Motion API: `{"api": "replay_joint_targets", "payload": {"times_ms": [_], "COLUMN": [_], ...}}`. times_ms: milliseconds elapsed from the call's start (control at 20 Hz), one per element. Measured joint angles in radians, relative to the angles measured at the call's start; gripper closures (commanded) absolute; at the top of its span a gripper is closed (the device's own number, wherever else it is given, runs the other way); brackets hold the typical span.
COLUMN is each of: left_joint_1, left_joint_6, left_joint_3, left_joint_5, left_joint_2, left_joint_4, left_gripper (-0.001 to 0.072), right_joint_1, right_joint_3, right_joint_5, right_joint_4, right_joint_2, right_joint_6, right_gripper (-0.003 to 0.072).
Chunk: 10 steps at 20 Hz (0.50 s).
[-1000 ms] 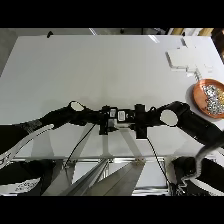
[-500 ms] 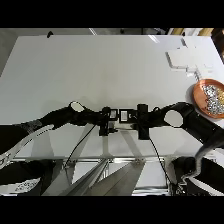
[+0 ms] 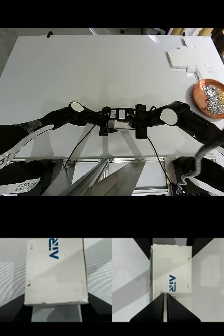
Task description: Fold the box and place the chain.
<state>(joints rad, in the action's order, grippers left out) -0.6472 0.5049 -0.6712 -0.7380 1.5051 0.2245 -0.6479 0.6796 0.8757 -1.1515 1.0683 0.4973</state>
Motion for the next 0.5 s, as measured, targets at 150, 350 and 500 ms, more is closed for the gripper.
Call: {"api": "replay_joint_targets", "payload": {"times_ms": [150, 350, 500], "left_joint_1": [0.0, 0.0, 0.0], "left_joint_6": [0.0, 0.0, 0.0], "left_joint_3": [0.0, 0.0, 0.0], "left_joint_5": [0.0, 0.0, 0.0], "left_joint_2": [0.0, 0.0, 0.0], "left_joint_4": [0.0, 0.0, 0.0], "left_gripper": [0.0438, 0.0438, 0.0438], "right_joint_1": [0.0, 0.0, 0.0], "right_joint_3": [-0.001, -0.002, -0.002], "right_joint_5": [0.008, 0.013, 0.015], "right_joint_4": [0.005, 0.007, 0.007], "right_joint_2": [0.019, 0.027, 0.03], "right_joint_6": [0.0, 0.0, 0.0], "right_gripper": [0.0652, 0.0668, 0.0668]}}
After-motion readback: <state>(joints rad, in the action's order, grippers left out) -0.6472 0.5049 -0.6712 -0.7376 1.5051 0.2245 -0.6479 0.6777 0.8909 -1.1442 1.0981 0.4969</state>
